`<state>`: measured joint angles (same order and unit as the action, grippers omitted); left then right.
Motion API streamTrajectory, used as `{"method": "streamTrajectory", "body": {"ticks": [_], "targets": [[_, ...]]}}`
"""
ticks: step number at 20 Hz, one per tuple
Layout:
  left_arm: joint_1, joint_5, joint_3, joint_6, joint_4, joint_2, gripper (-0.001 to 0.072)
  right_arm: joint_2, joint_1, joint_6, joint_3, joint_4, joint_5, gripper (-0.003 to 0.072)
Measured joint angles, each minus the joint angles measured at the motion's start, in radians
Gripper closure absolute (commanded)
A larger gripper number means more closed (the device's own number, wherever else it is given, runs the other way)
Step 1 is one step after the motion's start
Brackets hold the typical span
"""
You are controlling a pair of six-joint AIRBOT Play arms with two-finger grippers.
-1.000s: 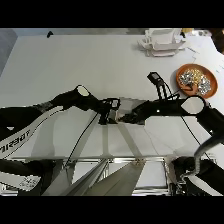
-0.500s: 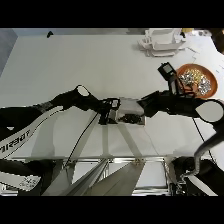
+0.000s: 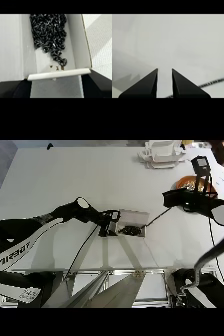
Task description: Fold the box and place the chain.
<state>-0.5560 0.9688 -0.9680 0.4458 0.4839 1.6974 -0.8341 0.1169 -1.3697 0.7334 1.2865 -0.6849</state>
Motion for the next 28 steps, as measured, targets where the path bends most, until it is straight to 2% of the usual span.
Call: {"method": "streamTrajectory", "body": {"ticks": [1,3,5,7,8,17,20,28], "targets": [[0.0,0.0,0.0,0.0,0.0,0.0,0.07,-0.032,-0.016,-0.013,0.0,0.015,-0.012,0.0273],[0.0,0.0,0.0,0.0,0.0,0.0,0.07,-0.105,-0.035,-0.024,0.001,0.038,-0.037,0.0267],[0.0,0.0,0.0,0.0,0.0,0.0,0.07,-0.176,-0.044,-0.034,0.001,0.049,-0.051,0.0295],[0.0,0.0,0.0,0.0,0.0,0.0,0.07,-0.235,-0.049,-0.041,0.001,0.058,-0.059,0.0382],[0.0,0.0,0.0,0.0,0.0,0.0,0.07,-0.258,-0.05,-0.043,0.001,0.061,-0.061,0.0392],[0.0,0.0,0.0,0.0,0.0,0.0,0.07,-0.398,-0.053,-0.071,0.001,0.072,-0.08,0.0394],[0.0,0.0,0.0,0.0,0.0,0.0,0.07,-0.424,-0.053,-0.073,0.001,0.072,-0.083,0.0438],[0.0,0.0,0.0,0.0,0.0,0.0,0.07,-0.454,-0.053,-0.074,0.001,0.072,-0.072,0.0469]]}}
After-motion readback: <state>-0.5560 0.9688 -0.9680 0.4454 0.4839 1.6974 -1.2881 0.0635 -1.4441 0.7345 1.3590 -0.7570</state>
